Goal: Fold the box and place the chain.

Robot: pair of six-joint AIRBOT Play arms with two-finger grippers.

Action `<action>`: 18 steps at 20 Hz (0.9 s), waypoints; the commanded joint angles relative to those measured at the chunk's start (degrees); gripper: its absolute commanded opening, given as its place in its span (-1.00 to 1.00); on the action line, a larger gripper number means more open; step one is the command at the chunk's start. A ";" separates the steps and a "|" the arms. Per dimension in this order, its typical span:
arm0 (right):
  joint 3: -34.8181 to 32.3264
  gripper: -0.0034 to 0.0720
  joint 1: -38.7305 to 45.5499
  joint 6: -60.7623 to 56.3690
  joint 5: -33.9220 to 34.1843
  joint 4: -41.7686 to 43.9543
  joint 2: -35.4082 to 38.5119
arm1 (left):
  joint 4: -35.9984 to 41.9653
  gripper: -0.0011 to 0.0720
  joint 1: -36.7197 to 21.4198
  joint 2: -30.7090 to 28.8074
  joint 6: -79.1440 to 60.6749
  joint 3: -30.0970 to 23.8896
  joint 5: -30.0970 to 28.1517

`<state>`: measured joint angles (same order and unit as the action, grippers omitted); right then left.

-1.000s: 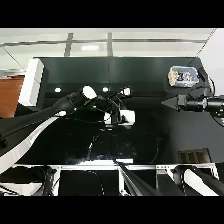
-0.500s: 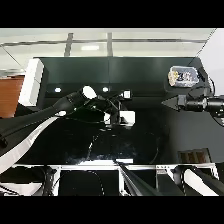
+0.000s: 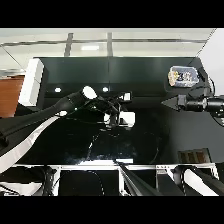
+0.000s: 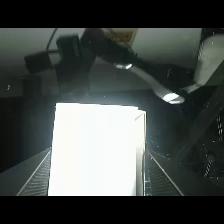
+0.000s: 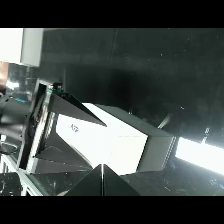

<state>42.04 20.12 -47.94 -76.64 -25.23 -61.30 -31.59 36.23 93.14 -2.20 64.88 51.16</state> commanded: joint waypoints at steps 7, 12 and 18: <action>0.04 -0.87 0.00 -0.02 0.00 0.02 0.04 | -1.46 0.96 0.11 0.39 0.04 0.26 -0.15; 0.04 -0.87 0.00 -0.02 0.17 0.02 0.04 | -9.22 0.96 2.10 0.61 3.82 0.57 -0.48; 0.04 -0.87 0.00 -0.04 1.05 0.04 0.04 | -10.49 0.95 3.19 0.92 6.75 0.96 -3.15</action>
<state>42.04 20.12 -47.97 -75.88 -25.21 -61.30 -40.75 39.07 93.91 2.98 65.65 48.99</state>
